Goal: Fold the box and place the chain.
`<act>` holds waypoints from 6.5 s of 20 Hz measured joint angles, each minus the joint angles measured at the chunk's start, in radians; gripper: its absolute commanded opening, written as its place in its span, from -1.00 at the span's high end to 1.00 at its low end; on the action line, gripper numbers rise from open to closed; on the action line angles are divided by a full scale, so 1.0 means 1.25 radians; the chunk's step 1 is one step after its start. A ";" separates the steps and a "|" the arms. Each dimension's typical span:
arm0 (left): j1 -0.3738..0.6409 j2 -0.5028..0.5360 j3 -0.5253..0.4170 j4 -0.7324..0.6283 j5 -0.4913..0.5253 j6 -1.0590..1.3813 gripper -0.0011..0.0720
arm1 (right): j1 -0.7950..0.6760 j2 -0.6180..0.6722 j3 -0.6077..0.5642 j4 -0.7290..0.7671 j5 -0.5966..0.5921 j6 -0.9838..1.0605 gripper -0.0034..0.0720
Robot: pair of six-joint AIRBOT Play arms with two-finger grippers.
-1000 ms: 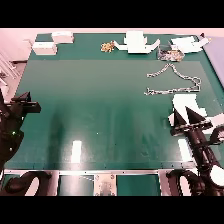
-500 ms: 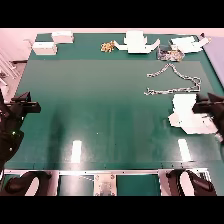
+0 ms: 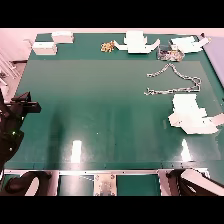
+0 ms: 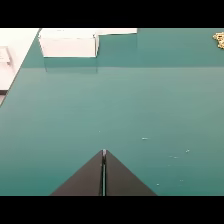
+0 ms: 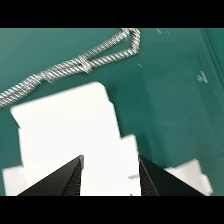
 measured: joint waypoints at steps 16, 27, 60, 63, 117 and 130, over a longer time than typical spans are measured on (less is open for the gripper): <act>0.000 0.000 0.000 0.000 -0.005 0.000 0.92 | -0.023 -0.547 0.631 -0.293 0.495 0.083 -0.21; 0.000 0.000 0.000 0.000 -0.005 0.000 0.92 | -0.022 -0.650 0.649 -0.259 0.554 0.029 -0.21; 0.000 0.000 0.000 0.000 -0.005 0.000 0.92 | 0.050 -0.521 0.303 0.052 0.640 -0.071 0.91; 0.000 0.000 0.000 0.000 -0.005 0.000 0.92 | 0.110 -0.429 0.156 0.146 0.633 -0.098 0.91; 0.000 -0.095 0.018 -0.005 -0.177 0.017 -0.56 | 0.814 -0.482 0.081 0.473 -0.045 -0.112 0.91; 0.000 -0.355 0.191 0.000 -0.321 0.036 -0.56 | 0.815 -0.479 0.081 0.472 -0.045 -0.070 0.91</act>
